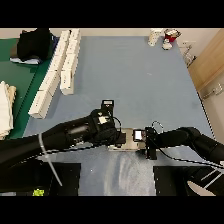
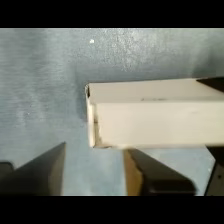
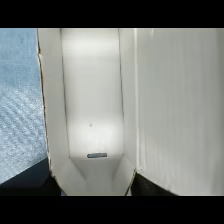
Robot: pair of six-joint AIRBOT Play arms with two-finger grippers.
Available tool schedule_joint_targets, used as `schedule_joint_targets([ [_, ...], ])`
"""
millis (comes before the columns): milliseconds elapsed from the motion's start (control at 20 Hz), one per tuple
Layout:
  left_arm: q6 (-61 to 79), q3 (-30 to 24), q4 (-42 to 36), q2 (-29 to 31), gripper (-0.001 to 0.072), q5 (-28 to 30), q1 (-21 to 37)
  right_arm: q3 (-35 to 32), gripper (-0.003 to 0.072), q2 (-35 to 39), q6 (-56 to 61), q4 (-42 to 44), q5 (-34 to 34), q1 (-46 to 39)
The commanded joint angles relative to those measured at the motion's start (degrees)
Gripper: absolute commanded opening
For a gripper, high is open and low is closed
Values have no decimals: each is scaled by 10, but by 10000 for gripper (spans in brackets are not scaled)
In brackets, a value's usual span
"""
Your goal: Fold the box.
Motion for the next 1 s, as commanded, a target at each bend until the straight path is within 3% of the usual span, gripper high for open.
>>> schedule_joint_targets([
  [0, 63, 1, 3, 59, 95, -29, 0, 0, 509, 0, 0, 0, 0, 0],
  [50, 107, 1, 3, 66, 11, -26, 0, 0, 510, 0, 0, 0, 0, 0],
  [400, 364, -5, 11, 73, 11, 1, -14, 0, 510, 0, 0, 0, 0, 0],
  [500, 450, -44, 0, 119, 9, 35, -3, 0, 510, 0, 0, 0, 0, 0],
  [650, 658, -140, -69, 210, 12, 92, 74, 0, 509, 0, 0, 0, 0, 1],
  [800, 1003, -216, -229, 274, 39, 81, 186, 0, 510, 0, 0, 0, 0, 0],
  [850, 1097, -237, -276, 286, 410, 89, 220, 0, 510, 0, 0, 0, 0, 0],
  [900, 1172, -259, -320, 290, 693, 110, 252, 0, 510, 0, 0, 0, 0, 0],
  [950, 1232, -277, -354, 289, 694, 124, 280, 0, 510, 0, 0, 0, 0, 0],
])
